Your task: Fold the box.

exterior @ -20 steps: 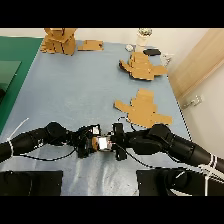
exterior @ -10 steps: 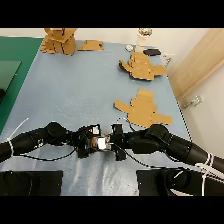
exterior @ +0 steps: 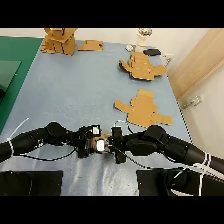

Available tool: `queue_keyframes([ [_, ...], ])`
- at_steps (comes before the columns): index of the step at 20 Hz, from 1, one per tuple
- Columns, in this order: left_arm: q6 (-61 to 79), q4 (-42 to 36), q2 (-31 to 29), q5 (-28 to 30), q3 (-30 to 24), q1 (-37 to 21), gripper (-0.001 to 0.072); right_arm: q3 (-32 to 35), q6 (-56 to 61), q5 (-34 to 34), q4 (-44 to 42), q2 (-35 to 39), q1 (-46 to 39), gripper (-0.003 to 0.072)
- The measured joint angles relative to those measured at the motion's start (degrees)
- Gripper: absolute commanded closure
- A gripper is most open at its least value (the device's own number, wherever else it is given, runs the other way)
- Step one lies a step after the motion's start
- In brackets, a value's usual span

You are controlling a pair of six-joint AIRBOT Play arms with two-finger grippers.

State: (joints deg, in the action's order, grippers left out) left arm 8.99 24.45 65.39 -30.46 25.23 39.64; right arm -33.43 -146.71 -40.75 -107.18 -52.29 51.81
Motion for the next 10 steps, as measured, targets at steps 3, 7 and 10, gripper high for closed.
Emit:
queue_keyframes([
  [3,0.0,-0.02,0.0,0.0,0.0,0.0,0.0194,-0.09,1.11,-0.31,-0.07,0.42,0.11,0.0358],
  [7,0.0,-0.02,0.0,0.0,0.0,0.0,0.0194,-1.25,10.54,-2.34,-0.33,4.9,0.13,0.0397],
  [10,-0.02,-0.02,0.0,0.0,0.0,0.0,0.0194,-0.87,29.22,-5.4,-2.89,9.11,0.13,0.0681],
])
